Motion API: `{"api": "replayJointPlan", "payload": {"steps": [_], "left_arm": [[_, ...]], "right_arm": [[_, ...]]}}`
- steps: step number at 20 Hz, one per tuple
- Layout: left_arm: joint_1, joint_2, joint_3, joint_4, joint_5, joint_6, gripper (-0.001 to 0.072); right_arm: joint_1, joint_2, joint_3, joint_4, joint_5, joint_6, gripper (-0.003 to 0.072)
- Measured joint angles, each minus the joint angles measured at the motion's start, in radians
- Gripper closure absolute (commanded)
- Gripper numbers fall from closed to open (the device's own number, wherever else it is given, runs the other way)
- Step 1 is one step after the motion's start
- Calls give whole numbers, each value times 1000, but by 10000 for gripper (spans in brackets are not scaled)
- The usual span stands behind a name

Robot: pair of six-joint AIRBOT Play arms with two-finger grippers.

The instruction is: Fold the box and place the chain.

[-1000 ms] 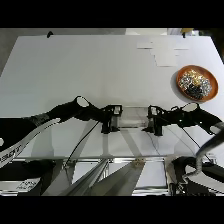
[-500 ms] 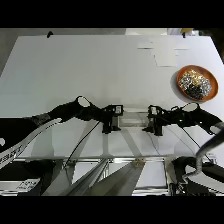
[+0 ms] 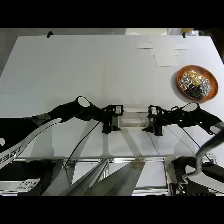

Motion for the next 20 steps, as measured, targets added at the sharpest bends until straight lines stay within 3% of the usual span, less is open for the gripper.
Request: {"api": "replayJointPlan", "payload": {"steps": [20], "left_arm": [[-1,0,0,2,-5,0,575]], "right_arm": [[0,0,0,-2,52,3,346]]}}
